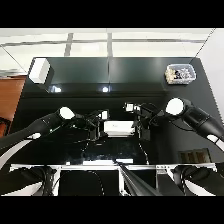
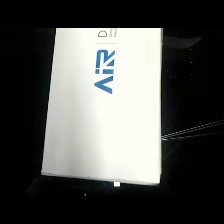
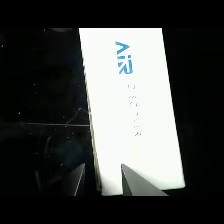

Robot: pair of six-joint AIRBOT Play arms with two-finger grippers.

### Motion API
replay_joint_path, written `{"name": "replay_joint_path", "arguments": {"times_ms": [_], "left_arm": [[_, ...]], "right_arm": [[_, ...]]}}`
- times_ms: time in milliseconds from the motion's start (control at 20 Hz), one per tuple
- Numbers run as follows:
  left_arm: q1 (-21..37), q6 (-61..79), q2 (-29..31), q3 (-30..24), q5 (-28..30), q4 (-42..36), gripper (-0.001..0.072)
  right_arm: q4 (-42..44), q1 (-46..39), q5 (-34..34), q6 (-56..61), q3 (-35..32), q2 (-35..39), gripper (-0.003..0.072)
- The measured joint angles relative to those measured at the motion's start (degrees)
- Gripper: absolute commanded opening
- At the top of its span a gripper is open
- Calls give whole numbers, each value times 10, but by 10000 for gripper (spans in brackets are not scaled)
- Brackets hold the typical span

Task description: Fold the box and place the chain.

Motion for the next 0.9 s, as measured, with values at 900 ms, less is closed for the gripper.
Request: {"name": "replay_joint_path", "arguments": {"times_ms": [900], "left_arm": [[0,0,0,0,1,0,372]], "right_arm": [[261,-56,-29,360,-64,19,10]]}}
